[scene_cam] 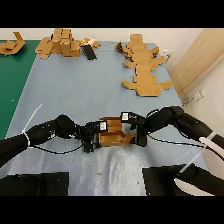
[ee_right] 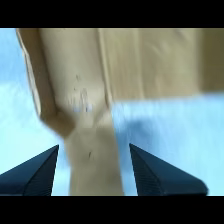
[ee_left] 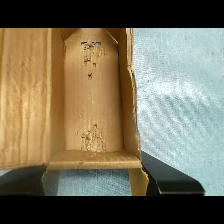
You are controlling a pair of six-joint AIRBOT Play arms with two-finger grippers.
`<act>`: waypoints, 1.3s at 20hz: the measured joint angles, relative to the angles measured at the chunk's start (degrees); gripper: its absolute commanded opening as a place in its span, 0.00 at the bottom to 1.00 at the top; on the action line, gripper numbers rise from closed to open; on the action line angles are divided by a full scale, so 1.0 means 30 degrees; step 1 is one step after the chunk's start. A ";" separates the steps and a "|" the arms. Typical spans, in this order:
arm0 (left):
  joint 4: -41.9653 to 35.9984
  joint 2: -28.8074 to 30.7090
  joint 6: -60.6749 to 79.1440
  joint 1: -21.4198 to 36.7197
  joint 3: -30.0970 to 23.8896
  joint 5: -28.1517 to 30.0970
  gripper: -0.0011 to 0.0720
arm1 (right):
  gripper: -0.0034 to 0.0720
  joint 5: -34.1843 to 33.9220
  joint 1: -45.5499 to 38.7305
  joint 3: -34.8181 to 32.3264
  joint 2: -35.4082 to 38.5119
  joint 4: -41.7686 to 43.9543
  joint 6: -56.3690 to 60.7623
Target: Fold the box.
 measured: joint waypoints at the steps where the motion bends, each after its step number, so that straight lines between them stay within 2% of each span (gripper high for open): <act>1: 0.0007 0.0000 0.0000 0.0000 0.0000 -0.0007 0.70 | 0.99 -0.0743 -0.0182 0.0160 0.0627 0.0044 0.0947; 2: 0.0007 0.0000 0.0000 0.0000 0.0000 -0.0007 0.70 | 0.99 -0.1559 -0.0357 0.0284 0.1311 0.0408 0.2113; 4: 0.0007 0.0000 0.0000 0.0000 0.0000 -0.0015 0.70 | 0.79 -0.2521 -0.0525 0.0386 0.2470 0.2178 0.4838; 7: 0.0007 0.0000 -0.0007 0.0000 0.0000 -0.0022 0.70 | 0.67 -0.3308 -0.0656 0.0182 0.3606 0.4335 1.0258; 8: 0.0007 0.0000 -0.0007 0.0000 0.0000 -0.0029 0.70 | 0.45 -0.3497 -0.0678 0.0000 0.3861 0.4830 1.2145; 9: 0.0007 0.0000 -0.0007 0.0000 0.0000 -0.0029 0.70 | 0.13 -0.3628 -0.0678 -0.0211 0.4022 0.5319 1.3602; 10: 0.0007 0.0000 -0.0007 0.0000 0.0000 -0.0029 0.70 | 0.05 -0.3636 -0.0692 -0.0481 0.4138 0.5792 1.4972; 14: 0.0007 0.0000 -0.0007 0.0000 0.0000 -0.0036 0.70 | 0.05 -0.2259 -0.0750 -0.0962 0.3883 0.7067 1.8833; 17: 0.0007 0.0000 -0.0007 0.0000 0.0000 -0.0036 0.70 | 0.05 -0.1188 -0.1093 -0.0124 0.2302 0.8087 1.9190; 23: 0.0007 0.0000 -0.0007 0.0000 0.0000 -0.0036 0.70 | 0.05 -0.1326 -0.3162 0.2710 -0.4277 1.1657 1.5278; 26: 0.0015 0.0000 -0.0007 0.0000 0.0000 -0.0036 0.70 | 0.05 -0.1421 -0.3891 0.3388 -0.6768 1.2619 1.3799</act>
